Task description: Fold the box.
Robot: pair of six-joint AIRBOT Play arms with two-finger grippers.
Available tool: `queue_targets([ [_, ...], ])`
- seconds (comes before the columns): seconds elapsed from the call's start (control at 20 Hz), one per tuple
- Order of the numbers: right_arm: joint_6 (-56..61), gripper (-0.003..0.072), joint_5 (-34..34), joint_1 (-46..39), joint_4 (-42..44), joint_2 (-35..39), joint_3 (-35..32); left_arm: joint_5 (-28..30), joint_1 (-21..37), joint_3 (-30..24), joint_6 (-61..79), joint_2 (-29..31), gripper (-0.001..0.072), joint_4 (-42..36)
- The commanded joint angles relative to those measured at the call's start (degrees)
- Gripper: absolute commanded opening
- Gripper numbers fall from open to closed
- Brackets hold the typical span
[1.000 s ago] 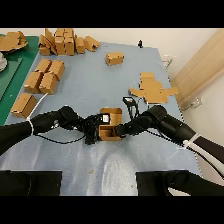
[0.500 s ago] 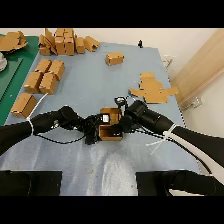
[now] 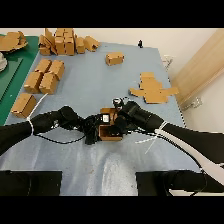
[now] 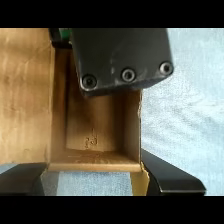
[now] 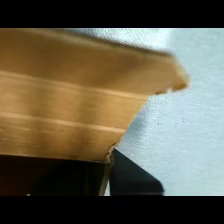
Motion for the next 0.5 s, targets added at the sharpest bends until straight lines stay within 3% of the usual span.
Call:
queue_targets([
  [0.0,0.3,0.0085,-0.1,0.0,-0.2,-0.5,0.1,0.0,0.0,0.1,0.0,0.0,0.0436,0.0],
  [0.05,0.3,0.0079,-0.1,0.0,-0.1,-0.5,0.1,0.0,0.0,0.1,0.0,0.0,0.0436,0.0],
  [0.1,0.3,0.0005,-0.1,0.1,-0.2,-0.5,0.1,0.0,0.0,0.1,0.0,0.0,0.0436,0.0],
  [0.25,0.2,0.0005,-0.1,0.0,0.0,-0.5,0.1,0.0,0.0,0.1,0.0,0.0,0.0436,0.0],
  [0.3,0.2,0.0099,-0.2,0.0,0.1,-0.5,0.1,0.0,0.0,0.1,0.0,0.0,0.0436,0.0],
  [0.35,0.2,0.0289,-0.3,0.0,0.1,-0.4,0.1,0.0,0.0,0.1,0.0,0.0,0.0436,0.0],
  [0.4,0.2,0.0388,-1.2,0.0,0.0,-0.2,0.2,0.0,0.0,0.1,0.0,0.0,0.0436,0.0],
  [0.45,0.0,0.0395,-2.6,0.0,-0.1,0.0,0.7,0.0,0.0,0.1,0.0,0.0,0.0436,0.0],
])
